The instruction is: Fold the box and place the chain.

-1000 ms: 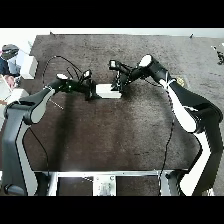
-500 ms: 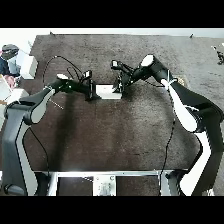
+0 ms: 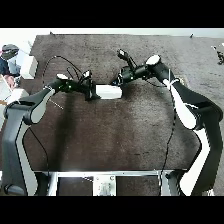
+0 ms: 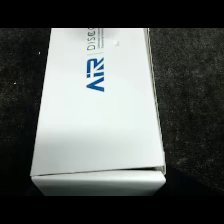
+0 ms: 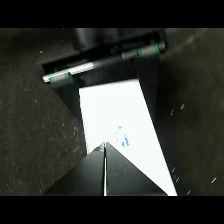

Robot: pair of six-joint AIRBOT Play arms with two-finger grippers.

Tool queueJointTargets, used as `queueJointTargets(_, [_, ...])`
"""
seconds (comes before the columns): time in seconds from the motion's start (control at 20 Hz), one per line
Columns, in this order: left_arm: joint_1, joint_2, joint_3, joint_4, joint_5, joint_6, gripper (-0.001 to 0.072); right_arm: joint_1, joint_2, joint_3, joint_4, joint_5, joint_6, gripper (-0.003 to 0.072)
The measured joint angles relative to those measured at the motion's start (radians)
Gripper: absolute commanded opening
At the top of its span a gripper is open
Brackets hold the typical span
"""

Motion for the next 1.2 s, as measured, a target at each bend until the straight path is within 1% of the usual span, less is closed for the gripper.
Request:
queueJointTargets(0.3, [0.0, 0.0, 0.0, 0.001, 0.0, 0.006, 0.0483, 0.0, -0.072, 0.002, -0.046, 0.037, 0.075, 0.0011])
queueJointTargets(0.45, [0.0, 0.0, 0.0, 0.002, 0.0, 0.005, 0.0483, 0.002, -0.082, 0.002, -0.081, 0.037, 0.093, 0.0011])
queueJointTargets(0.7, [0.0, 0.0, 0.0, 0.001, 0.0, 0.001, 0.0484, 0.003, -0.064, -0.002, -0.081, 0.027, 0.099, 0.001])
queueJointTargets(0.8, [-0.001, 0.0, 0.0, -0.001, 0.0, -0.004, 0.0483, 0.005, -0.023, -0.005, -0.089, 0.034, 0.096, 0.0009])
queueJointTargets(0.95, [0.0, 0.0, 0.0, -0.003, 0.002, -0.004, 0.0483, 0.001, 0.071, -0.003, -0.002, 0.017, 0.105, 0.0009])
queueJointTargets(1.0, [0.0, 0.0, 0.0, -0.003, 0.002, -0.004, 0.0483, 0.001, 0.105, -0.013, 0.005, 0.023, 0.118, 0.0009])
queueJointTargets(1.1, [0.0, 0.0, 0.0, -0.002, 0.002, -0.003, 0.0483, -0.004, 0.184, -0.053, 0.035, 0.014, 0.139, 0.0009])
queueJointTargets(1.2, [0.0, 0.0, 0.0, -0.002, 0.002, -0.002, 0.0483, -0.009, 0.281, -0.13, 0.062, -0.016, 0.151, 0.0009])
